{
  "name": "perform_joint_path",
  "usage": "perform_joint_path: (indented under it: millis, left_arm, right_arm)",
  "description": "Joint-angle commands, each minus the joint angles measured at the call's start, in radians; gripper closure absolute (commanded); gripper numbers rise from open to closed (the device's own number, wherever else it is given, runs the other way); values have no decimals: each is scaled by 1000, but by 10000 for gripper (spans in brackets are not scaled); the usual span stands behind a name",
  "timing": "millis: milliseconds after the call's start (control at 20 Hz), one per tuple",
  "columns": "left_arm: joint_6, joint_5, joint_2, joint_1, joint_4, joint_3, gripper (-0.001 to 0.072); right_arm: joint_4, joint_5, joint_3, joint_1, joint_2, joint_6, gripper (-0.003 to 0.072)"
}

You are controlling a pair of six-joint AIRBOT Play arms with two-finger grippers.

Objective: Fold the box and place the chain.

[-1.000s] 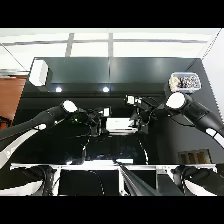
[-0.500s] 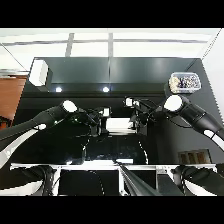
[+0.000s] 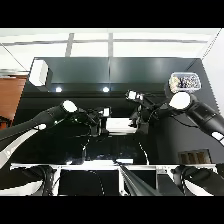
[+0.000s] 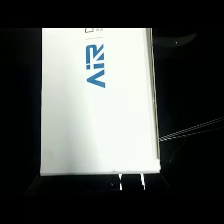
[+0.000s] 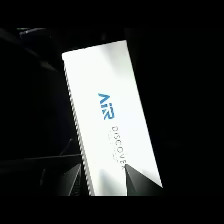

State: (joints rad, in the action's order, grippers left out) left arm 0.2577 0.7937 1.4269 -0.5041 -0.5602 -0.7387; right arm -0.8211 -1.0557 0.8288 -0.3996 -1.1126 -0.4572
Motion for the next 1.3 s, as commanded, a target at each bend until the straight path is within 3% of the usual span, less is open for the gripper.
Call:
perform_joint_path:
  millis: [0,50,100,350,450,650,1250]
  left_arm:
    - [1,-1,0,-1,0,0,417]
    - [1,0,0,-1,0,0,418]
    - [1,-1,0,-1,0,0,418]
    - [1,-1,0,-1,0,0,418]
    - [1,-1,0,-1,0,0,417]
    - [1,0,0,-1,0,0,417]
    - [1,-1,0,-1,0,0,417]
  right_arm:
    - [2,-55,8,45,40,-198,397]
    - [2,-68,6,62,38,-291,664]
    - [10,-70,-2,76,37,-367,681]
    - [491,-49,-169,133,-13,-376,682]
    - [599,-26,-200,123,-60,-379,679]
    - [496,89,-201,99,-133,-492,674]
    - [329,190,-200,47,-147,-571,674]
